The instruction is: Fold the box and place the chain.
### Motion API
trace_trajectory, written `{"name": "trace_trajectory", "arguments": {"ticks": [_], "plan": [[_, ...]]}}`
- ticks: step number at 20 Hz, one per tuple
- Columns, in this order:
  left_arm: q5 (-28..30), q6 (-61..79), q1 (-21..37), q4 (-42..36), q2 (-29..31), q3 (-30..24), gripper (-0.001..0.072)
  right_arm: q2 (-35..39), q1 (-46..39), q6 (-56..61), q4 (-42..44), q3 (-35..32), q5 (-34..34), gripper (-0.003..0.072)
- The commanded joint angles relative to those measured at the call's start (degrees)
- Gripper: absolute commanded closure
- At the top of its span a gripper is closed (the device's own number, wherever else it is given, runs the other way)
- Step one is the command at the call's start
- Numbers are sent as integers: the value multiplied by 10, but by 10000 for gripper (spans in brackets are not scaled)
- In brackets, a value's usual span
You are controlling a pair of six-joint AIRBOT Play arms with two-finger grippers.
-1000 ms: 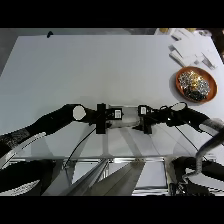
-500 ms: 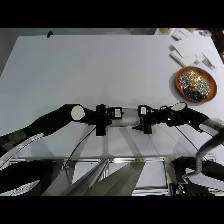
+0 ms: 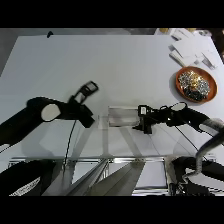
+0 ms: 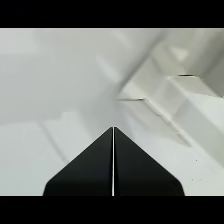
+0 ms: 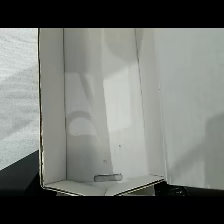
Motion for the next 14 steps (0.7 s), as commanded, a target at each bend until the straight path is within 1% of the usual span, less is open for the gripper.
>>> {"name": "trace_trajectory", "arguments": {"ticks": [1, 2, 3, 5, 7, 8, 11, 14], "plan": [[16, -195, 54, 3, 21, -41, 700, 0, 0, 0, 0, 0, 0, 389], [29, -206, 60, -27, 12, -57, 700, 0, 0, 0, 0, 0, 0, 389], [29, -207, 62, -58, -2, -68, 701, 0, 0, 0, 0, 0, 0, 389], [25, -203, 61, -116, -36, -70, 700, 0, 0, 0, 0, 0, 0, 389], [34, -201, 61, -191, -72, -70, 700, 0, 0, 0, 0, 0, 0, 389], [34, -191, 61, -213, -90, -70, 701, 0, 0, 0, 0, 0, 0, 389], [35, -188, 58, -233, -125, -70, 701, 0, 0, 0, 0, 0, 0, 389], [44, -167, 58, -244, -131, -70, 700, 0, 0, 0, 0, 0, 0, 389]]}}
